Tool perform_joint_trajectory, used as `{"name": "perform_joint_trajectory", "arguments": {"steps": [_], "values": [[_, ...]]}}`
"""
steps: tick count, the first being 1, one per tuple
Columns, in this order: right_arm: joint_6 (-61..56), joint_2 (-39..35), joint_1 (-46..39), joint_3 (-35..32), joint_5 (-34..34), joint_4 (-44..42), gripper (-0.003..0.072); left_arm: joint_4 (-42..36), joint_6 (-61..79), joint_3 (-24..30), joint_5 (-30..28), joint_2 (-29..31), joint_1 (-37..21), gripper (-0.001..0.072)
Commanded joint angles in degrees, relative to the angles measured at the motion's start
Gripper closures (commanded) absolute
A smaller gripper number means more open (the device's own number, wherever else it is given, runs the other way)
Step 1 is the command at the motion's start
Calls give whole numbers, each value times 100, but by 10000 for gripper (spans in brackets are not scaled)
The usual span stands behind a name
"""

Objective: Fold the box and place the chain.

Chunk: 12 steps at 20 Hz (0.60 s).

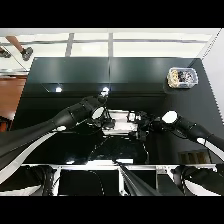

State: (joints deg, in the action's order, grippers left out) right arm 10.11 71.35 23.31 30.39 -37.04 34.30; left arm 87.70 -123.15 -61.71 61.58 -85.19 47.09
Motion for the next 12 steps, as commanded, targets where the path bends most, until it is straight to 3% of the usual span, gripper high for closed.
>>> {"name": "perform_joint_trajectory", "arguments": {"steps": [1, 3, 4, 5, 7, 8, 9, 12], "values": [[0, -2, 2, 2, -2, 0, 348, 173, -492, -114, 151, -79, 76, 215], [0, -2, 2, 2, -2, 0, 349, 162, -603, -157, 160, -83, 74, 216], [0, 0, 2, 2, -2, 0, 348, 160, -634, -157, 146, -83, 74, 251], [0, -2, 2, 2, -2, 0, 348, 160, -632, -160, 96, -83, 76, 340], [0, -2, 2, 2, -2, 0, 348, 114, -629, -160, -160, -83, 76, 377], [0, -2, 2, 2, -2, 0, 349, 96, -629, -160, -245, -83, 76, 428], [-2, 0, 2, 2, -2, 0, 349, 57, -629, -160, -262, -83, 76, 563], [0, -2, 2, 2, -2, 0, 348, 31, -632, -160, -236, -85, 76, 628]]}}
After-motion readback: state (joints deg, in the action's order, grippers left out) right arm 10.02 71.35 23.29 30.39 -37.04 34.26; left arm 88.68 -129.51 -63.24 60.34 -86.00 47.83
